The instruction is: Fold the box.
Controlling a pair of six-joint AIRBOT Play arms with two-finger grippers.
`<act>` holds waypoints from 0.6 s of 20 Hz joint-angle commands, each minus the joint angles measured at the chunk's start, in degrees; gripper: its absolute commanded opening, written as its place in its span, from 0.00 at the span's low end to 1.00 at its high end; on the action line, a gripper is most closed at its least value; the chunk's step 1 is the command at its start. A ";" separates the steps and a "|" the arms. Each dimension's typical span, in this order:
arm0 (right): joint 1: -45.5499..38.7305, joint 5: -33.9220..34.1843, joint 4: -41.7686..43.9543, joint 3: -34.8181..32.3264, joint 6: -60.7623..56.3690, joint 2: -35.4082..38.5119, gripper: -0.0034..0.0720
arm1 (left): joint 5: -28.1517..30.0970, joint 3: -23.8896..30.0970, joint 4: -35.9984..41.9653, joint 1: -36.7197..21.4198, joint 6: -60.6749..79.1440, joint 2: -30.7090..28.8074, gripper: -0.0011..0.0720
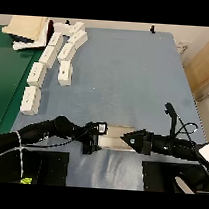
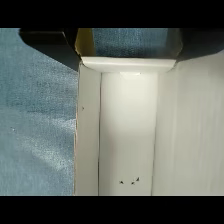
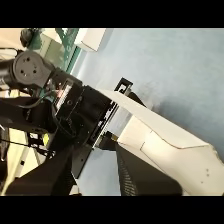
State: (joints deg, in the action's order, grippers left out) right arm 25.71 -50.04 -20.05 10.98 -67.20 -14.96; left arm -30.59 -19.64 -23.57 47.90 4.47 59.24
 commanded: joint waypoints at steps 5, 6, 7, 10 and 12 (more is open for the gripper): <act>0.07 2.47 2.43 -0.07 -8.31 -2.23 0.58 | 0.02 0.00 -0.02 -0.04 0.02 -0.04 0.62; 0.17 1.90 1.81 -0.13 -9.42 -2.47 0.57 | 0.00 0.00 0.00 -0.04 0.02 -0.04 0.62; 0.37 0.66 0.70 -0.13 -11.61 -3.06 0.57 | 0.02 0.00 0.00 -0.04 0.02 -0.04 0.62; 0.44 -2.32 -3.17 -0.09 -16.41 -7.21 0.45 | 0.02 0.00 0.00 -0.04 0.02 -0.04 0.62; 0.37 -0.28 -3.61 0.81 -15.87 -11.10 0.43 | 0.02 0.00 0.00 -0.04 0.02 -0.04 0.62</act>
State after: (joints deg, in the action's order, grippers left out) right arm 26.06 -50.61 -21.63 11.11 -80.77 -22.04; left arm -30.59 -19.64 -23.57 47.92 4.47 59.24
